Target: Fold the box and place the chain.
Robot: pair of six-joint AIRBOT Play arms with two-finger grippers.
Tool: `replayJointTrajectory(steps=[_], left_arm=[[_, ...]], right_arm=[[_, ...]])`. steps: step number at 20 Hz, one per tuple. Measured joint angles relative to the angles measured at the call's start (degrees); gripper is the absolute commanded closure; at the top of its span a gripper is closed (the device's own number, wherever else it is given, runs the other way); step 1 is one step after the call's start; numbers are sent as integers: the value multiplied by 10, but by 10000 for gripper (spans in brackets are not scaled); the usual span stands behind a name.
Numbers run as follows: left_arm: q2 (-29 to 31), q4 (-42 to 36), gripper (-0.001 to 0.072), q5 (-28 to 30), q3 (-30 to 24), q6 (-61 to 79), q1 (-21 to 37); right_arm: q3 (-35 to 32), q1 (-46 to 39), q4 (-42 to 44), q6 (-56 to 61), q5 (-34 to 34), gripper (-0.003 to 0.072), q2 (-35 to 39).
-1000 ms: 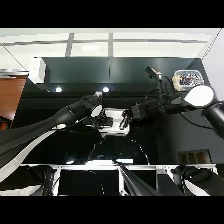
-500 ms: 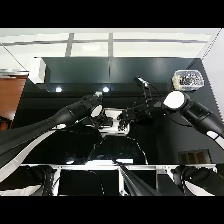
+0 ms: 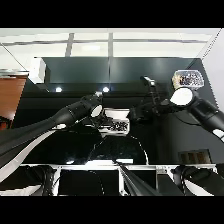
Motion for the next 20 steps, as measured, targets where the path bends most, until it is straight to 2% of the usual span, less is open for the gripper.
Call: replayJointTrajectory(steps=[4, 5, 6, 7, 12, 13, 15, 17, 20], left_arm=[[0, 0, 681, 0, 0, 0, 0], [0, 0, 681, 0, 0, 0, 0], [0, 0, 681, 0, 0, 0, 0], [0, 0, 681, 0, 0, 0, 0], [0, 0, 680, 0, 0, 0, 0], [0, 0, 681, 0, 0, 0, 0], [0, 0, 681, 0, 0, 0, 0], [0, 0, 681, 0, 0, 0, 0], [0, 0, 681, -1, 0, 0, 0]], right_arm=[[-19, -38, -82, -15, 38, 413, 36], [-33, -40, -93, -31, 37, 324, 41], [-49, -40, -100, -57, 29, 8, 45], [-65, -37, -106, -87, 19, -23, 47], [-122, -10, -117, -336, -57, -16, 51], [-127, -9, -103, -405, -71, 5, 47], [-132, -15, -46, -533, -99, 187, 32], [-135, -21, 12, -648, -109, 208, 9], [-136, -26, 61, -753, -115, 208, -19]])
